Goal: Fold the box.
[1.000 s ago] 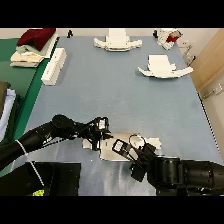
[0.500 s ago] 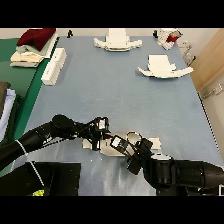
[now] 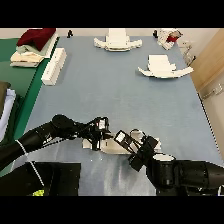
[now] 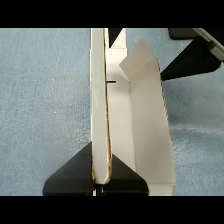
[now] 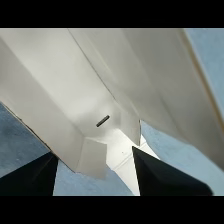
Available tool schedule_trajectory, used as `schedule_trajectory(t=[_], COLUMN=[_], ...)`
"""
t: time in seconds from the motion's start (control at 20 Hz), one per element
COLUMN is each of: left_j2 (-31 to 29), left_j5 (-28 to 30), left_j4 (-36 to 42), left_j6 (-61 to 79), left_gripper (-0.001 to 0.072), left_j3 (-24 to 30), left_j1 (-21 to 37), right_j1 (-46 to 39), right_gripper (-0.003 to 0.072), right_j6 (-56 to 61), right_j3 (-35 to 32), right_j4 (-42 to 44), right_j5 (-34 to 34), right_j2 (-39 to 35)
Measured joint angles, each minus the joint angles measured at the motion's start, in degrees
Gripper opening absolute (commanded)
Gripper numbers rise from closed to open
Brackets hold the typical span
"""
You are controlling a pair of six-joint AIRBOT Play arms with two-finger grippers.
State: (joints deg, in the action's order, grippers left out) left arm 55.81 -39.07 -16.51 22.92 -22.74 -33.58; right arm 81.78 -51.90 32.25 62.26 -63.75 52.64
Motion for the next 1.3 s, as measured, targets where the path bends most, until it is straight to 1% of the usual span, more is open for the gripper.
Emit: schedule_trajectory(t=[0.15,0.3,0.4,0.55,0.65,0.75,0.9,1.0,1.15,1.3], left_j2=[0.0,0.0,0.0,0.0,0.0,0.0,0.0,0.0,0.0,0.0], left_j5=[0.0,0.0,0.0,0.0,0.0,0.0,0.0,0.0,0.0,0.0], left_j4=[0.0,0.0,0.0,0.0,0.0,0.0,0.0,0.0,0.0,0.0], left_j6=[0.0,0.0,0.0,0.0,0.0,0.0,0.0,0.0,0.0,0.0], left_gripper=[0.0014,0.0014,0.0014,0.0014,0.0014,0.0014,0.0014,0.0014,0.0014,0.0014], left_j3=[0.0,0.0,0.0,0.0,0.0,0.0,0.0,0.0,0.0,0.0], left_j1=[0.0,0.0,0.0,0.0,0.0,0.0,0.0,0.0,0.0,0.0], right_j1=[-0.2,-2.6,-6.1,-13.7,-19.5,-25.9,-35.6,-40.7,-45.1,-46.8], right_gripper=[0.072,0.072,0.072,0.072,0.072,0.072,0.072,0.072,0.072,0.0719], right_j6=[-0.9,-5.2,-10.7,-21.5,-32.1,-46.1,-68.8,-81.1,-92.5,-97.3], right_j3=[0.0,-0.3,-1.2,-3.5,-5.0,-6.3,-7.6,-8.4,-9.0,-9.2], right_j4=[-1.2,-1.4,0.4,5.8,11.9,21.1,37.2,45.7,54.0,57.5], right_j5=[-0.8,-0.3,2.6,9.2,14.1,17.5,19.7,19.7,18.3,15.6], right_j2=[-1.3,-4.0,-6.0,-8.7,-10.0,-10.7,-11.2,-11.1,-9.9,-8.5])
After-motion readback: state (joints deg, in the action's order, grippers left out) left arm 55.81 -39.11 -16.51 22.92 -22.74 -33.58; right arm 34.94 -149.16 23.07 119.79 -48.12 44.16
